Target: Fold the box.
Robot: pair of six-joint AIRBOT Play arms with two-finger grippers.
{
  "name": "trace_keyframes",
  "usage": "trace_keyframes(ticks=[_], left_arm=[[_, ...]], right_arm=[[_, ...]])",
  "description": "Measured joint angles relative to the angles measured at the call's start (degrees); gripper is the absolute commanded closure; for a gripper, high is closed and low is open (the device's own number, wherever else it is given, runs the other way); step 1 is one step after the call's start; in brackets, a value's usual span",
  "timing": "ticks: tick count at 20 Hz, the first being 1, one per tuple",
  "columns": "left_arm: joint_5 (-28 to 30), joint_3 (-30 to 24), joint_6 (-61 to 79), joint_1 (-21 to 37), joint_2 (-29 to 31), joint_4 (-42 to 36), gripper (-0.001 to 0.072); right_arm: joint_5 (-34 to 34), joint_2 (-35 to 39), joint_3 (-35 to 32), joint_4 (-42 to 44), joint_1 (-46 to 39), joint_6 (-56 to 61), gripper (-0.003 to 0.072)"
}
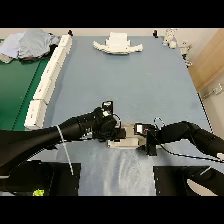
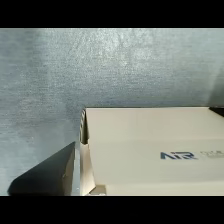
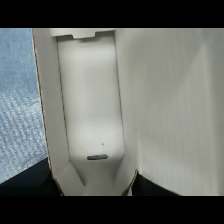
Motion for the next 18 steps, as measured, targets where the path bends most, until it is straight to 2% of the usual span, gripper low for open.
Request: trace_keyframes(ticks=[7,8,9,11,18], left_arm=[[-3.0,2.8,-0.6,-1.1,-4.0,1.9,0.0368],[-3.2,2.9,-0.6,-1.3,-4.2,2.1,0.0418],[-3.4,2.9,-0.6,-1.5,-4.5,2.1,0.0619],[-3.8,3.0,-0.5,-1.8,-4.7,2.8,0.0694],[-3.7,3.1,0.8,-2.1,-5.0,3.5,0.0691]], right_arm=[[0.0,0.0,0.0,0.0,0.0,0.0,0.0176],[0.0,0.0,0.0,0.0,0.0,0.0,0.0176],[0.0,0.0,0.0,0.0,0.0,0.0,0.0176],[0.0,0.0,0.0,0.0,0.0,0.0,0.0175],[-0.1,0.0,0.0,0.0,0.0,0.0,0.0176]])
